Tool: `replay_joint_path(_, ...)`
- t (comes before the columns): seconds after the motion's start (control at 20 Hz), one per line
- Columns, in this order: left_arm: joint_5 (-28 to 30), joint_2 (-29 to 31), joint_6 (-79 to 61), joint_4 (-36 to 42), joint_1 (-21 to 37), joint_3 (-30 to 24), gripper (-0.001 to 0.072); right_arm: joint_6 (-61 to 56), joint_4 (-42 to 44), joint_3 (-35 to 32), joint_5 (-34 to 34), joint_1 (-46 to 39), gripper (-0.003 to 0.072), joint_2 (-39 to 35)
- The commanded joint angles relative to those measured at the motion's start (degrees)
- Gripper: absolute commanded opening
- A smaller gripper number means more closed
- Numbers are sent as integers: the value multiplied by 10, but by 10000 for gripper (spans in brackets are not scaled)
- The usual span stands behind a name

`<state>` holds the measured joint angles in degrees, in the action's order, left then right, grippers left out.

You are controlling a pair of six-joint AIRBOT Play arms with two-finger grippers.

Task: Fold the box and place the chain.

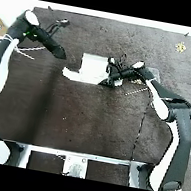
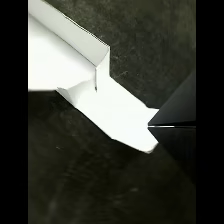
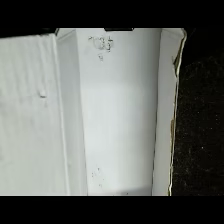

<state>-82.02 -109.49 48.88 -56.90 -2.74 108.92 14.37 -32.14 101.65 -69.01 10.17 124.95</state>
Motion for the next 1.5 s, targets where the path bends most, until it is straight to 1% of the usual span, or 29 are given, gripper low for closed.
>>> replay_joint_path(0.0,-11,7,144,5,32,-34,10,0,0,0,0,0,437,0)
replay_joint_path(0.15,9,7,178,54,61,-95,10,0,0,0,0,0,437,0)
replay_joint_path(0.25,38,7,179,90,75,-143,9,0,0,0,0,0,437,0)
replay_joint_path(0.5,119,7,154,143,73,-231,9,0,0,0,0,0,437,0)
replay_joint_path(0.65,135,6,155,151,73,-267,9,0,0,0,0,0,437,0)
replay_joint_path(0.8,144,4,151,160,56,-283,9,0,0,0,0,0,437,0)
replay_joint_path(1.0,174,4,154,171,27,-284,10,0,0,0,0,0,437,0)
replay_joint_path(1.1,181,4,152,208,22,-284,10,0,0,0,0,0,437,0)
replay_joint_path(1.25,188,4,152,220,15,-287,11,0,0,0,0,0,437,0)
replay_joint_path(1.45,180,4,128,278,14,-288,14,0,0,0,0,0,437,0)
